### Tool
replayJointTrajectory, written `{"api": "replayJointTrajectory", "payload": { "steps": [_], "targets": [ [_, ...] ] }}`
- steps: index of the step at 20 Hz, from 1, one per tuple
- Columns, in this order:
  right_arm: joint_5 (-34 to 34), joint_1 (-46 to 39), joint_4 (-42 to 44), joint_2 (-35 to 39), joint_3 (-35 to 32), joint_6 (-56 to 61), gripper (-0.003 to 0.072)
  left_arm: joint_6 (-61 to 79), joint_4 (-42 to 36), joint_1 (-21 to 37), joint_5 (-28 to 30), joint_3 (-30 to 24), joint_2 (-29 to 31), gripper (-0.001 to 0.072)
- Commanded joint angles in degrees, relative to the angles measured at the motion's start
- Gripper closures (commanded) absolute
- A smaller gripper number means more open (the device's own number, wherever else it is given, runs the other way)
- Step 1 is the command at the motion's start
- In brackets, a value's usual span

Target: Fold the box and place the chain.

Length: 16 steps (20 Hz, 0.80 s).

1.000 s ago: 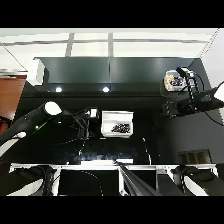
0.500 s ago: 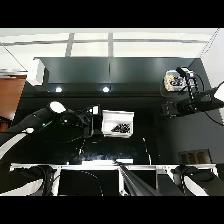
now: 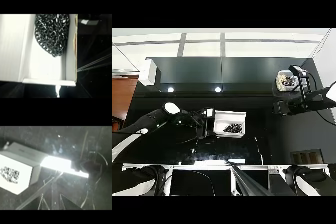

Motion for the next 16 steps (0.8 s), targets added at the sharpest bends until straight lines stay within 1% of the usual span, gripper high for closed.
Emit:
{"api": "replayJointTrajectory", "payload": {
  "steps": [1, 2, 3, 4, 6, 8, 9, 10, 11, 13, 14, 15, 16],
  "targets": [
    [-5.53, 0.04, 0.28, -0.02, -0.9, -0.02, 0.0441, 0.28, 0.24, -1.03, 0.7, 0.0, -0.68, 0.0032],
    [-7.61, 0.04, 0.33, -0.09, -1.81, -0.02, 0.0392, 0.09, 0.26, -1.01, 0.76, 0.02, -0.66, 0.0104],
    [-9.31, 0.46, 0.68, -0.46, -2.8, -0.09, 0.0001, 0.02, 0.28, -1.01, 0.7, 0.0, -0.66, 0.0197],
    [-9.92, 1.49, 1.01, -1.44, -3.06, -1.75, -0.0034, 0.04, 0.26, -1.01, 0.72, 0.02, -0.66, 0.0234],
    [-13.29, 4.39, 4.74, -4.83, -3.04, -6.32, -0.0034, 0.07, 0.28, -1.01, 0.72, 0.02, -0.66, 0.0234],
    [-18.47, 6.69, 11.5, -9.01, -2.69, -12.35, -0.0034, 0.07, 0.26, -1.01, 0.72, 0.02, -0.66, 0.0234],
    [-19.63, 7.45, 15.26, -11.26, -2.34, -16.37, -0.0034, 0.07, 0.28, -1.01, 0.72, 0.02, -0.66, 0.0234],
    [-19.82, 8.13, 18.29, -13.16, -2.29, -22.01, -0.0034, 0.07, 0.26, -1.01, 0.74, 0.02, -0.66, 0.0233],
    [-19.1, 9.2, 19.63, -14.84, -2.32, -30.38, -0.0034, 0.07, 0.28, -1.01, 0.74, 0.02, -0.66, 0.0234],
    [-17.0, 11.43, 19.26, -16.09, -2.34, -50.53, -0.0034, 0.15, 0.26, -1.01, 0.81, 0.02, -0.68, 0.0233],
    [-16.26, 11.96, 19.39, -16.06, -2.32, -57.77, -0.0034, 0.37, 0.28, -1.01, 0.85, 0.02, -0.66, 0.0233],
    [-15.12, 12.31, 19.32, -16.06, -2.1, -61.29, -0.0034, 0.37, 0.26, -1.01, 0.87, 0.02, -0.66, 0.0233],
    [-13.62, 12.41, 19.32, -16.06, -2.05, -61.72, -0.0034, 0.35, 0.26, -1.01, 0.87, 0.02, -0.66, 0.0234]
  ]
}}
